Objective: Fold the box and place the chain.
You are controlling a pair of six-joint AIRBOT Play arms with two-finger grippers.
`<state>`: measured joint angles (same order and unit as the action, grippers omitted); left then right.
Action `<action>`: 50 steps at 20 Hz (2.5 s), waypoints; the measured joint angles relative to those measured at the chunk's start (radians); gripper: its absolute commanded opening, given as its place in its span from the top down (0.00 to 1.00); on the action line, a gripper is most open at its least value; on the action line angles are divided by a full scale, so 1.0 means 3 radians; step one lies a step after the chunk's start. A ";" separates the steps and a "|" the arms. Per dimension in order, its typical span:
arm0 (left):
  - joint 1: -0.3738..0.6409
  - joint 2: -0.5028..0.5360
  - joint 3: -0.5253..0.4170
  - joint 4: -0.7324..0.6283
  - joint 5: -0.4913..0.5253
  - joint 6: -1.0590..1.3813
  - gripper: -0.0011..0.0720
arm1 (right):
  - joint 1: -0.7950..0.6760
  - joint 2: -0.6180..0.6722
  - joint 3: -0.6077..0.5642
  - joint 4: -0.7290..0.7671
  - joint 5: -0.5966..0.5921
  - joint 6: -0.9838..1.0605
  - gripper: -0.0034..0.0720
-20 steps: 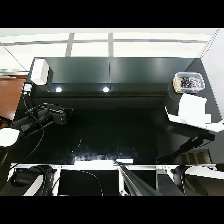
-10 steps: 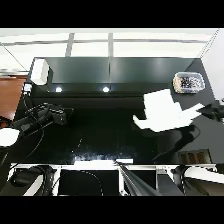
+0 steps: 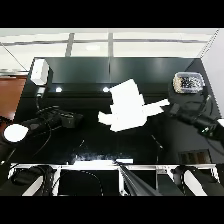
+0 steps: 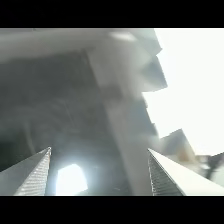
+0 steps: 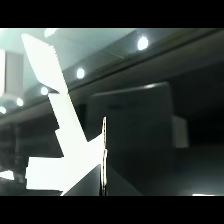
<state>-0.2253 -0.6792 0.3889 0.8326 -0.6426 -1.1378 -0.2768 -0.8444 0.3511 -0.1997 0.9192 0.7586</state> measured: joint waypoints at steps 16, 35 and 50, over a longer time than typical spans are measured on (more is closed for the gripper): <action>0.0005 -0.2677 0.1422 -0.1129 -0.1490 0.0788 0.01 | 0.1294 0.0509 -0.0402 0.0108 -0.0675 -0.0011 0.95; -0.0079 -0.3104 0.1568 -0.1250 -0.2430 0.2080 0.95 | 0.1321 0.0511 -0.0403 0.0023 -0.0651 -0.0010 0.85; -0.0645 -0.2052 0.1410 -0.0481 -0.1541 0.3159 0.95 | 0.1146 0.0511 0.0599 -0.2071 0.0219 -0.0337 0.05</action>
<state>-0.4187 -1.2949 0.8120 0.6884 -1.1049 -0.1902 0.0669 -0.6910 0.5308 -0.8211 0.9848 0.6575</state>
